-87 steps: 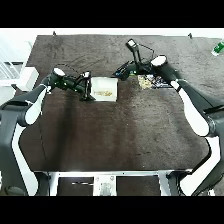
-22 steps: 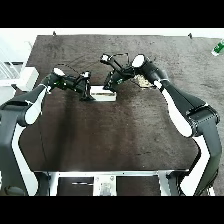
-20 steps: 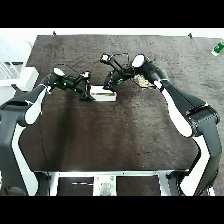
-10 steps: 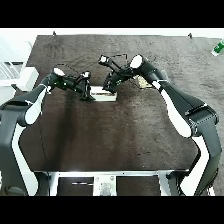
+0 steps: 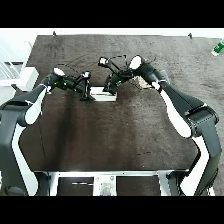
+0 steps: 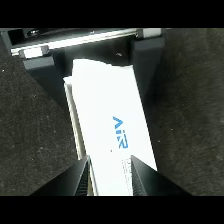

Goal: Fold the box and place the chain.

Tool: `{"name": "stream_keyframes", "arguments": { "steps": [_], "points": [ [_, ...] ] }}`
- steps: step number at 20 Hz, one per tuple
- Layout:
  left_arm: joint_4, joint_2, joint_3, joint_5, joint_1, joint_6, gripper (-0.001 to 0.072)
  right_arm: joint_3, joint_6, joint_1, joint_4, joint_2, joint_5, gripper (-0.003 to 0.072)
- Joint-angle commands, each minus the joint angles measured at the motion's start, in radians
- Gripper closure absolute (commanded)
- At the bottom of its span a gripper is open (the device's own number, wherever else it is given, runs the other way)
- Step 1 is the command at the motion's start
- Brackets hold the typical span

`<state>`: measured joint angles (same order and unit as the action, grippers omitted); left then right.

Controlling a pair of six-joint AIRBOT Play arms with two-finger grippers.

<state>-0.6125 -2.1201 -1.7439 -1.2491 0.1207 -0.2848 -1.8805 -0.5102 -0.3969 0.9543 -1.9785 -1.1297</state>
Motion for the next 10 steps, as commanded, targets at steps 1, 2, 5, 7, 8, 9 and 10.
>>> {"name": "stream_keyframes", "arguments": {
  "steps": [1,2,5,7,8,9,10],
  "points": [
    [-0.001,0.001,0.000,0.000,0.000,0.000,0.0219,0.020,-0.006,-0.001,0.000,0.000,-0.005,0.0391],
    [-0.001,0.001,0.000,0.000,0.000,0.000,0.0219,0.029,-0.006,-0.001,0.000,0.000,-0.005,0.0391],
    [-0.001,0.001,0.000,0.001,0.000,0.000,0.0219,0.047,-0.006,-0.001,0.000,0.000,-0.005,0.0391],
    [-0.001,0.001,0.000,0.000,0.000,0.000,0.0219,0.047,-0.006,0.000,-0.026,0.000,-0.006,0.0390],
    [-0.001,0.001,0.000,0.001,0.000,0.000,0.0219,0.047,-0.005,0.002,-0.059,0.000,-0.010,0.0388],
    [-0.001,0.001,0.000,0.000,0.000,0.000,0.0219,0.047,-0.001,0.002,-0.087,0.000,-0.016,0.0380],
    [-0.001,0.001,0.000,0.001,0.000,0.000,0.0219,0.052,0.018,0.002,-0.090,0.000,-0.023,0.0379]
  ]
}}
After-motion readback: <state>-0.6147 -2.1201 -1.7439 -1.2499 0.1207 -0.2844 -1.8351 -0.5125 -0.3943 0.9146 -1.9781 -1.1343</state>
